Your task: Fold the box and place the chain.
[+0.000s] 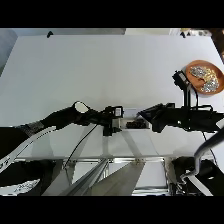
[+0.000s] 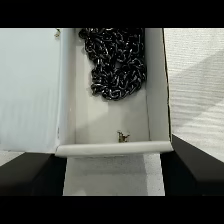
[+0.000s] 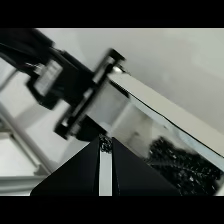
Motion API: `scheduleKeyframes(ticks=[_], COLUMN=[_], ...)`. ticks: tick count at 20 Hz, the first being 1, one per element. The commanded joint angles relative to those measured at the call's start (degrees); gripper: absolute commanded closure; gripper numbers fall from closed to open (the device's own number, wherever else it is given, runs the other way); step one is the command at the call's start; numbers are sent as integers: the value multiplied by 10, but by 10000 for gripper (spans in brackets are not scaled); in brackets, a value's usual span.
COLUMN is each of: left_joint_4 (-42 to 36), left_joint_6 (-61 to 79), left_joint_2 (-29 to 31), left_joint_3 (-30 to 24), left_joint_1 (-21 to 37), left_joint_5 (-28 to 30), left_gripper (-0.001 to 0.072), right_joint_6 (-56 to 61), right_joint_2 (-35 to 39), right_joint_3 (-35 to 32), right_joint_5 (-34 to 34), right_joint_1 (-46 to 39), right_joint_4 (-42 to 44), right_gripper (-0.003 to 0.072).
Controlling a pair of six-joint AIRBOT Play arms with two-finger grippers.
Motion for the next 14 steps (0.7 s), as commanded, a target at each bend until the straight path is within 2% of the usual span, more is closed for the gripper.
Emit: scheduleKeyframes(ticks=[1, 5, 10, 11, 12, 13, 14], left_joint_4=[0, 0, 0, 0, 0, 0, 0], left_joint_6=[0, 0, 0, 0, 0, 0, 0], left_joint_2=[0, 0, 0, 0, 0, 0, 0], left_joint_3=[0, 0, 0, 0, 0, 0, 0], left_joint_1=[0, 0, 0, 0, 0, 0, 0], left_joint_5=[0, 0, 0, 0, 0, 0, 0], left_gripper=[500, 500, 500, 500, 500, 500, 500], right_joint_6=[-61, -81, -125, -125, -123, -123, -121], right_joint_2=[-21, -87, -165, -172, -174, -174, -174], right_joint_3=[0, 0, 0, 0, 1, 2, 7], right_joint_5=[-6, -2, -10, -12, -11, -10, -10], right_joint_1=[1, 3, 61, 63, 63, 63, 63], right_joint_4=[65, 65, 33, 22, 7, -5, -14], right_gripper=[670, 670, 667, 619, 511, 480, 480])
